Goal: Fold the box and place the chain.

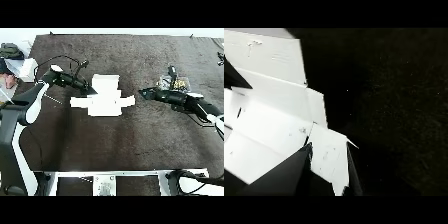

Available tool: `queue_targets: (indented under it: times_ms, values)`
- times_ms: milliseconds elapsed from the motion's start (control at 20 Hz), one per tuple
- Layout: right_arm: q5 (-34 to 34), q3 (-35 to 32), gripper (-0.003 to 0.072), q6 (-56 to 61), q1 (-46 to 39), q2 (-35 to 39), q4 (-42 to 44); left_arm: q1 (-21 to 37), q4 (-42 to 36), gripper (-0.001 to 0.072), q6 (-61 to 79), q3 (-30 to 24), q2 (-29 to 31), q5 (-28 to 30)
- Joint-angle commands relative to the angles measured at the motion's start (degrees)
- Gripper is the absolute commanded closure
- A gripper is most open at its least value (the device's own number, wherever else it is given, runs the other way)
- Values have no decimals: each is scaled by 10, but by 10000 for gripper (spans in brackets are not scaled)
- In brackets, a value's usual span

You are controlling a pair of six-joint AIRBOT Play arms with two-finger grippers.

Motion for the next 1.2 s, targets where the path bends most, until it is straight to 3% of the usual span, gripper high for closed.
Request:
queue_targets:
  times_ms: [0,150,350,600,1150]
  values:
    - [7,-1,407,29,-20,33,-73,0,-6,703,119,-14,18,29]
    - [6,-8,406,29,-20,32,-73,0,-23,703,193,-60,39,45]
    - [7,-11,406,28,-20,32,-73,0,-103,703,305,-118,44,64]
    - [17,-12,406,27,-20,32,-74,0,-99,702,352,-155,44,117]
    - [63,-13,406,-26,-20,32,-82,0,-76,698,386,-160,44,128]
